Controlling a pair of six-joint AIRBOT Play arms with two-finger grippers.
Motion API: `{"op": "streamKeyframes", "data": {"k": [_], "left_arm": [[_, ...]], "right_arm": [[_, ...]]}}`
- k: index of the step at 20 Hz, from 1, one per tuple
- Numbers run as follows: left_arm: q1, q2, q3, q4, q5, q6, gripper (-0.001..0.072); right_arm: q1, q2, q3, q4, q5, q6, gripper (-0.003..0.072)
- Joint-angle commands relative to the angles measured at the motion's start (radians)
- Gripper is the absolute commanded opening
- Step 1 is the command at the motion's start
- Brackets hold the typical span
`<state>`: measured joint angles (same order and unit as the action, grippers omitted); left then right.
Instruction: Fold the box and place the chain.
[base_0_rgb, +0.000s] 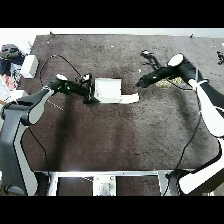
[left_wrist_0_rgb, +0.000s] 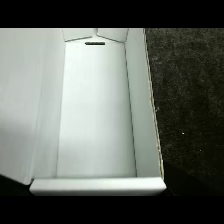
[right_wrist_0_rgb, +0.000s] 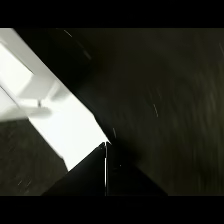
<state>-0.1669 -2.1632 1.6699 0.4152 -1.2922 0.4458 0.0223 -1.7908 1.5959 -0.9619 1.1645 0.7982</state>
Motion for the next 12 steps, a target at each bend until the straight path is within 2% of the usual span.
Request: {"op": "streamKeyframes", "data": {"k": [1,6,8,11,12], "left_arm": [[0.0,0.0,0.0,0.0,0.002,0.0,0.0354],[0.0,0.0,0.0,0.0,0.002,0.0,0.0354],[0.0,0.0,0.0,0.0,0.002,0.0,0.0354],[0.0,0.0,0.0,0.0,0.002,0.0,0.0354],[0.0,0.0,0.0,0.0,0.002,0.0,0.0354]], "right_arm": [[-0.101,0.01,-0.058,-0.002,0.08,0.261,0.0014],[-0.118,0.005,-0.21,0.098,-0.029,0.275,0.0013],[-0.095,-0.013,-0.235,0.137,-0.073,0.268,0.0014],[-0.031,-0.052,-0.234,0.165,-0.071,0.237,0.0019],[-0.011,-0.059,-0.233,0.191,-0.073,0.209,0.0113]]}}
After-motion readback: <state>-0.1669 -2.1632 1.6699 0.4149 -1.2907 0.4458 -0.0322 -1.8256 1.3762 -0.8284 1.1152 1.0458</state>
